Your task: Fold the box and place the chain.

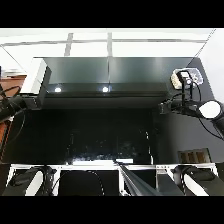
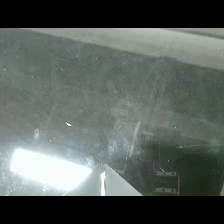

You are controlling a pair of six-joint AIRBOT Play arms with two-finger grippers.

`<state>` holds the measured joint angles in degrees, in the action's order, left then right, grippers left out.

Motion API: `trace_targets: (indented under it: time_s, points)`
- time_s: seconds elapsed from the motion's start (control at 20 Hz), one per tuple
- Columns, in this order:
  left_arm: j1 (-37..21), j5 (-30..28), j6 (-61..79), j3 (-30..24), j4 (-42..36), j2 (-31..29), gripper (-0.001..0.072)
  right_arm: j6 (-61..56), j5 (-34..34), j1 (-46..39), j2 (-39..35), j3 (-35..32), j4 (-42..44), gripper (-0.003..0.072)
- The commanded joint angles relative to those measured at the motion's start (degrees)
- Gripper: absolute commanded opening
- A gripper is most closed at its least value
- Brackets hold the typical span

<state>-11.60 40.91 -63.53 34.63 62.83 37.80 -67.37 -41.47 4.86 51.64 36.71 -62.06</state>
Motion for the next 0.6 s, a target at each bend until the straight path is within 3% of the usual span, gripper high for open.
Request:
trace_targets:
  time_s: [0.0,0.55]
  points:
    - [0.2,-1.6,0.3,-1.6,-0.1,-1.7,0.0028,-0.1,-0.3,0.0,0.0,-0.3,-0.5,0.0016]
    - [0.2,-1.6,0.3,-1.6,-0.1,-1.7,0.0029,-0.1,-0.3,0.1,0.0,-0.3,-0.5,0.0016]
